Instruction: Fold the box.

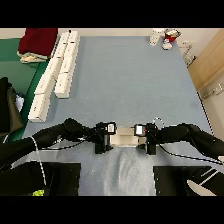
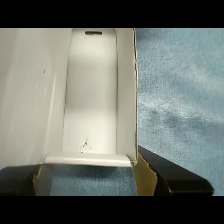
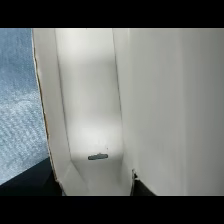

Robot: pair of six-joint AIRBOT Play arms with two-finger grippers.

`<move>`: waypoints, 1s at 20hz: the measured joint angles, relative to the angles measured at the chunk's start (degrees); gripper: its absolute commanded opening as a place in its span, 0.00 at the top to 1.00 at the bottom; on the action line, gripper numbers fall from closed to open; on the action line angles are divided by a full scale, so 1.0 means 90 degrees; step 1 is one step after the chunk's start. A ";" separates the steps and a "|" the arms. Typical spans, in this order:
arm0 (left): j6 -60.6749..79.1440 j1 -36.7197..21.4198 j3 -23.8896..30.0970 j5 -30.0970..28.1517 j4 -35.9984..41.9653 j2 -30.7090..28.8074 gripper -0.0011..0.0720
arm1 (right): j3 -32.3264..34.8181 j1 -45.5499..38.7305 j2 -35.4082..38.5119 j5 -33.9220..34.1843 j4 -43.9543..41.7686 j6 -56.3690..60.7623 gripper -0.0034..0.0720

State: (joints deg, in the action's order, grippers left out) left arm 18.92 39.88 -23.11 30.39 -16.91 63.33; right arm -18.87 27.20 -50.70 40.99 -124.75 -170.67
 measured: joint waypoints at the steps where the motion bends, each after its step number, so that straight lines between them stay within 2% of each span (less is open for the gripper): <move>1: -0.0002 0.0007 -0.0010 0.0000 -0.0005 0.0015 0.12 | 0.0000 0.0000 0.0000 0.0000 0.0000 0.0000 0.35; 2: -0.0002 0.0007 -0.0017 -0.0005 -0.0010 0.0024 0.32 | 0.0000 0.0000 0.0000 0.0000 0.0000 -0.0002 0.35; 5: -0.0012 0.0012 -0.0034 -0.0012 -0.0041 0.0039 0.34 | 0.0000 0.0002 0.0000 0.0000 0.0000 -0.0002 0.35; 6: -0.0032 0.0012 -0.0039 -0.0007 -0.0044 0.0041 0.32 | 0.0000 0.0002 0.0000 0.0000 0.0000 -0.0002 0.35; 7: -0.0046 0.0012 -0.0039 -0.0007 -0.0049 0.0044 0.11 | 0.0000 0.0002 0.0000 0.0000 0.0000 0.0000 0.35; 8: -0.0056 0.0012 -0.0039 0.0010 -0.0053 0.0044 0.03 | 0.0000 0.0002 0.0000 0.0000 0.0000 0.0002 0.35; 20: -0.0381 0.0012 -0.0049 -0.0102 -0.0211 0.0051 0.03 | 0.0000 0.0002 0.0000 0.0000 -0.0002 0.0002 0.35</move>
State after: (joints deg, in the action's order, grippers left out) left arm 15.49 39.99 -23.55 29.47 -18.81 63.79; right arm -18.87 27.22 -50.70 40.99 -124.77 -170.65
